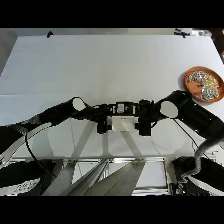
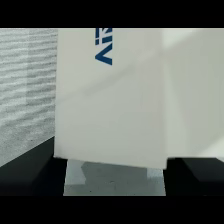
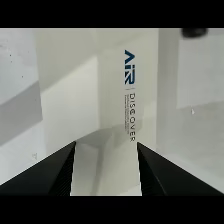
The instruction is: Fold the box and place the chain.
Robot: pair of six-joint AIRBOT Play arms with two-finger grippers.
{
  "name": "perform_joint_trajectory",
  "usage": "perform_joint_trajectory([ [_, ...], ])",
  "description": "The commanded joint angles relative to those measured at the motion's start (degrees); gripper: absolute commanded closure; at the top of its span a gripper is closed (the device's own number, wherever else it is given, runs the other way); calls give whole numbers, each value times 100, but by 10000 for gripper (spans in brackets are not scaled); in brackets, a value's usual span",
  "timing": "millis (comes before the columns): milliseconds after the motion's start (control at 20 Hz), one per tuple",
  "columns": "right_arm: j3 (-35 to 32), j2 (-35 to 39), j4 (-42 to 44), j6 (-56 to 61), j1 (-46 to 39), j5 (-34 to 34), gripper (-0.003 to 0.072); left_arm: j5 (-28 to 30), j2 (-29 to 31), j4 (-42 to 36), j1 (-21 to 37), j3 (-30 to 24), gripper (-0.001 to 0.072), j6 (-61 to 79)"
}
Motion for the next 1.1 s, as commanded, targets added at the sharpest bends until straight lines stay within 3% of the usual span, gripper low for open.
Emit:
perform_joint_trajectory([
  [0, -125, 83, 22, 192, 59, -459, 286, 2, -2, 2, 2, 7, 696, 0],
  [600, -411, 83, 435, 26, 101, -608, 286, 2, -2, 2, 2, 7, 696, 0],
  [1050, -507, 22, 109, 105, 334, -999, 292, 0, -2, 2, 2, 7, 696, 0],
])
